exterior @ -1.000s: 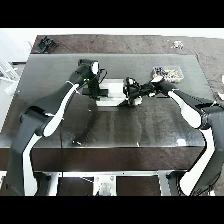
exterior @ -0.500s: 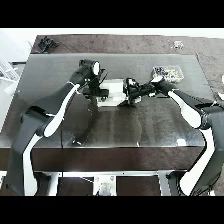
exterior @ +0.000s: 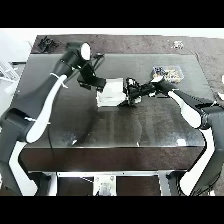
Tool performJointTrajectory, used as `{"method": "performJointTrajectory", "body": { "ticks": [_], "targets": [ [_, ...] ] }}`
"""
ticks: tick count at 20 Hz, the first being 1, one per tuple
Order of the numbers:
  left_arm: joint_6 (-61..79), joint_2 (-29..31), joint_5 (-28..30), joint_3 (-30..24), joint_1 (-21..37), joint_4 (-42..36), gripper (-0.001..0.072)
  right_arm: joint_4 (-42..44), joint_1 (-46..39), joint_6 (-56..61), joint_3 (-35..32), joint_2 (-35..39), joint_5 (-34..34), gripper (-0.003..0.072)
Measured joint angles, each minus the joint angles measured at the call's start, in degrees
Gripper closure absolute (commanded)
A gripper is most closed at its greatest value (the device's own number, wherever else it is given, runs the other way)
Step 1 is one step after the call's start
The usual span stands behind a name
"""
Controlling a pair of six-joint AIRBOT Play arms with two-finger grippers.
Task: Fold the box and place the chain.
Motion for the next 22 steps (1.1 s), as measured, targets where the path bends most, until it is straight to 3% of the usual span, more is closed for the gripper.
{"method": "performJointTrajectory", "body": {
  "ticks": [3,6,9,10,18,22],
  "targets": [
    [16.92,2.75,0.42,-1.16,5.42,-7.08,0.0076,0.00,0.00,0.00,0.00,0.00,0.00,0.0107],
    [33.86,3.85,-1.36,-5.38,12.17,-18.58,0.0076,0.00,0.00,0.00,0.00,0.00,0.02,0.0107],
    [44.81,4.07,-1.57,-10.56,16.02,-24.33,0.0041,0.00,0.00,0.00,0.00,0.00,0.00,0.0107],
    [49.18,4.11,0.24,-12.68,16.63,-25.66,-0.0011,0.00,0.00,0.00,0.00,0.00,0.00,0.0107],
    [90.14,4.02,22.40,-33.05,18.34,-39.47,-0.0011,0.00,0.07,0.00,0.00,0.00,0.00,0.0107],
    [101.74,3.72,26.67,-37.35,18.49,-47.10,-0.0011,0.00,0.07,0.00,0.00,0.00,0.02,0.0107]
  ]
}}
